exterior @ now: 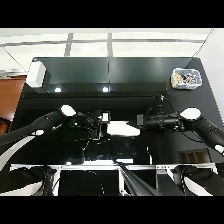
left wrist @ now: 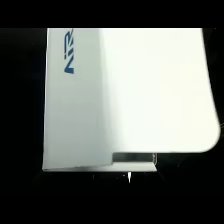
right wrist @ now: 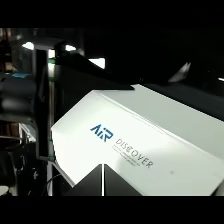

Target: Fold the box and place the chain.

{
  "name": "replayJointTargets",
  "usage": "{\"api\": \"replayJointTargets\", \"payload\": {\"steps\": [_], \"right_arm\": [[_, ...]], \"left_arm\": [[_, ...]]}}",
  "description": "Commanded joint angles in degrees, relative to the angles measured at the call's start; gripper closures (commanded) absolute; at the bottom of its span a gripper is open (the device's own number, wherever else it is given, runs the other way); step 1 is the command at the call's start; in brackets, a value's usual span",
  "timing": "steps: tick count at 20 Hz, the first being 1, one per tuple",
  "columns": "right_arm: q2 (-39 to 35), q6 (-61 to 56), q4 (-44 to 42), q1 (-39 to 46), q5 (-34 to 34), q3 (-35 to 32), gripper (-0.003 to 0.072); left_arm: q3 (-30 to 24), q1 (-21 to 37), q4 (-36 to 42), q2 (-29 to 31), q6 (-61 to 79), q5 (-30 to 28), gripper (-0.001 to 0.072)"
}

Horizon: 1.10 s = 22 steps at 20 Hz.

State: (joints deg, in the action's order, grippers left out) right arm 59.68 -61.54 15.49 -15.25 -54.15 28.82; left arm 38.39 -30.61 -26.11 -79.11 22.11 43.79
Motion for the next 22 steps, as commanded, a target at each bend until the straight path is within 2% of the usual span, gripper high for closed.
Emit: {"api": "replayJointTargets", "payload": {"steps": [1, 3, 5, 7, 8, 10, 11, 15, 21, 22], "right_arm": [[0.7, -1.7, 1.0, -0.9, 2.4, -0.8, 0.0672], [0.7, 3.7, 0.6, 0.5, -0.5, 0.9, 0.0672], [0.7, 9.5, 1.2, 2.7, -4.8, 5.4, 0.0671], [0.7, 11.2, 6.6, 5.0, -7.4, 11.8, 0.067], [0.7, 11.2, 11.8, 5.6, -7.9, 15.2, 0.0596], [0.7, 11.3, 20.2, 5.2, -7.7, 18.9, 0.0044], [0.7, 13.9, 23.2, 4.7, -7.6, 19.3, 0.0013], [2.2, 24.0, 36.1, -0.9, -11.5, 19.2, 0.0016], [5.6, 31.4, 36.8, -9.5, -10.5, 19.2, 0.0018], [6.0, 31.4, 37.5, -10.0, -10.0, 19.2, 0.0078]], "left_arm": [[0.0, 0.0, 0.0, 0.0, 0.0, 0.0, 0.0245], [0.0, 0.0, 0.0, 0.0, 0.0, 0.0, 0.0245], [0.0, 0.0, 0.0, 0.0, 0.0, 0.0, 0.0245], [0.0, 0.0, 0.0, 0.0, 0.0, 0.0, 0.0245], [0.0, 0.0, 0.0, 0.0, 0.0, 0.0, 0.0245], [0.0, 0.0, 0.0, 0.0, 0.0, 0.0, 0.0245], [0.0, 0.0, 0.0, 0.0, 0.0, 0.0, 0.0245], [0.0, 0.0, 0.0, 0.0, 0.0, 0.0, 0.0245], [0.0, 0.0, 0.0, 0.0, 0.0, 0.0, 0.0245], [0.0, 0.0, 0.0, 0.0, 0.0, 0.0, 0.0245]]}}
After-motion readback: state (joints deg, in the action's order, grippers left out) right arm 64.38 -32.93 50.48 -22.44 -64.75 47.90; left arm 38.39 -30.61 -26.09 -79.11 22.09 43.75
